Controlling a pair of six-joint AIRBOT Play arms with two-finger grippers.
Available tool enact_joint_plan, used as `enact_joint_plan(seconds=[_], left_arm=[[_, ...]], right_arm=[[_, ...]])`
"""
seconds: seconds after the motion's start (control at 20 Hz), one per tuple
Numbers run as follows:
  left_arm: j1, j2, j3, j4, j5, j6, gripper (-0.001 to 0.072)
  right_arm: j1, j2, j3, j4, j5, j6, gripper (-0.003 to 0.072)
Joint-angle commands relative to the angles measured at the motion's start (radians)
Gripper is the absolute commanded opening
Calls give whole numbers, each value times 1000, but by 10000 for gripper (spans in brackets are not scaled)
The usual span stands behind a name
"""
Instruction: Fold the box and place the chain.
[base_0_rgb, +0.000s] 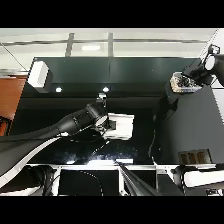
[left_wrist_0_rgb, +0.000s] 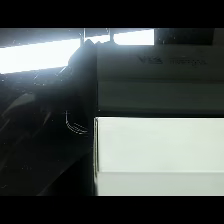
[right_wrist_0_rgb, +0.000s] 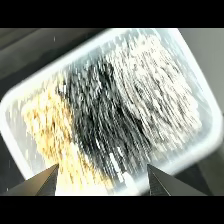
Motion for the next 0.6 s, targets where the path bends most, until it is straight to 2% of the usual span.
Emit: enact_joint_plan(seconds=[0.0,0.05,0.2,0.4,0.45,0.55], left_arm=[[1,0,0,0,0,0,25],[1,0,0,0,0,0,25],[1,0,0,0,0,0,25],[1,0,0,0,0,0,25],[1,0,0,0,-1,0,25],[1,0,0,0,-2,0,25]], right_arm=[[-9,-144,119,22,-5,-13,606],[-9,-163,132,21,0,-13,491],[-9,-184,133,-32,0,-12,488],[-9,-201,134,-29,-11,-13,484],[-9,-203,134,-29,-22,-13,322],[-9,-202,137,-29,-29,-13,116]])
